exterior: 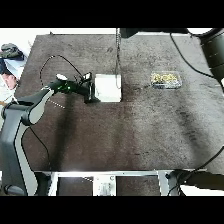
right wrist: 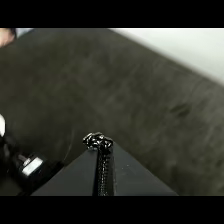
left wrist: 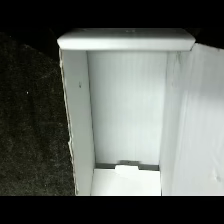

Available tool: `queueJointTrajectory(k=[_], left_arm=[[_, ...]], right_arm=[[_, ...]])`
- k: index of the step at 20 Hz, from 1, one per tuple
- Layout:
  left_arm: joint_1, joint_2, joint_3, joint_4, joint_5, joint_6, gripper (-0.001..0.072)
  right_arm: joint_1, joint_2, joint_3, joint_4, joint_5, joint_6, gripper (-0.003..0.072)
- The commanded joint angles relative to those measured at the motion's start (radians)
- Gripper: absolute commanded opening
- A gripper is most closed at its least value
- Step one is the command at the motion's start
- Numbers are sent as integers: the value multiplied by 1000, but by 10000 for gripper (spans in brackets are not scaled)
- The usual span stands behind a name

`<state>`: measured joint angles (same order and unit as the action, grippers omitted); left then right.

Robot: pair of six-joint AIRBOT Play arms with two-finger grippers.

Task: Fold the box and place the chain.

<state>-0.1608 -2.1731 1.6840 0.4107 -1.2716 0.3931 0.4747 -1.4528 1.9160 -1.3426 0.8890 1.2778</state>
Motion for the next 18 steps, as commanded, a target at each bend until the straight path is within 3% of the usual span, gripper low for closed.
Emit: queueJointTrajectory(k=[1, 6, 13, 18], left_arm=[[0, 0, 0, 0, 0, 0, 349], [0, 0, 0, 0, 0, 0, 349], [0, 0, 0, 0, 0, 0, 348], [0, 0, 0, 0, 0, 0, 349]], right_arm=[[4, -23, -51, 55, 15, 1, 10], [4, -20, -115, 76, -39, -3, 10], [44, -11, 27, 75, -47, -26, 11], [74, -12, 37, 68, -35, -29, 10]])
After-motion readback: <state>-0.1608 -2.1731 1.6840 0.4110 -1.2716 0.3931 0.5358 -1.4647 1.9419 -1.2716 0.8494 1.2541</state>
